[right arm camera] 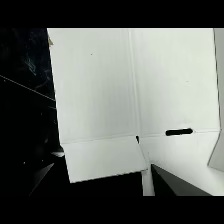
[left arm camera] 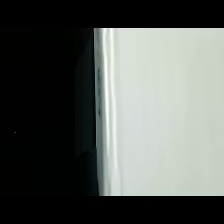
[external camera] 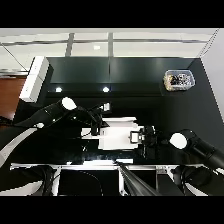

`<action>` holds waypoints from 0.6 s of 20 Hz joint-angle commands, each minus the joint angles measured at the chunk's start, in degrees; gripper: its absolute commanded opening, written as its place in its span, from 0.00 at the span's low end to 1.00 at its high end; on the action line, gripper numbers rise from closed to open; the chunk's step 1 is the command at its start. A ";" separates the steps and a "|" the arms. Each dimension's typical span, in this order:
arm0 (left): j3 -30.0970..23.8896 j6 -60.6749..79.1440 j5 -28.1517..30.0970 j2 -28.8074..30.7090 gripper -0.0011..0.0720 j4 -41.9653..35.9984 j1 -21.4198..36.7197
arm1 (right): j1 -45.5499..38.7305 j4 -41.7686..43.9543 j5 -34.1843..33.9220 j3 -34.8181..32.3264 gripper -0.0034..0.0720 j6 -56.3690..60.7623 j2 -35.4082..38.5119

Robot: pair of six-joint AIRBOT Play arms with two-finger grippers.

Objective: Fold the box and place the chain.

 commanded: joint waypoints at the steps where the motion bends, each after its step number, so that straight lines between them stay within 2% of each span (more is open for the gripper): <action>1: -0.02 0.00 -0.07 0.00 0.05 -0.02 -0.02 | 0.04 0.66 -0.96 -0.02 0.97 -1.40 -0.70; 5: -0.02 0.00 -0.04 0.00 0.05 -0.02 -0.02 | 1.73 1.09 -5.01 -0.02 0.97 -1.40 -0.96; 9: -0.02 0.00 -0.07 0.00 0.05 -0.02 -0.02 | 5.40 1.03 -6.21 -0.02 0.97 -1.40 -3.69; 12: -0.02 0.00 -0.04 0.00 0.05 -0.02 -0.02 | 6.27 1.09 -11.47 -0.02 0.97 -1.29 -4.44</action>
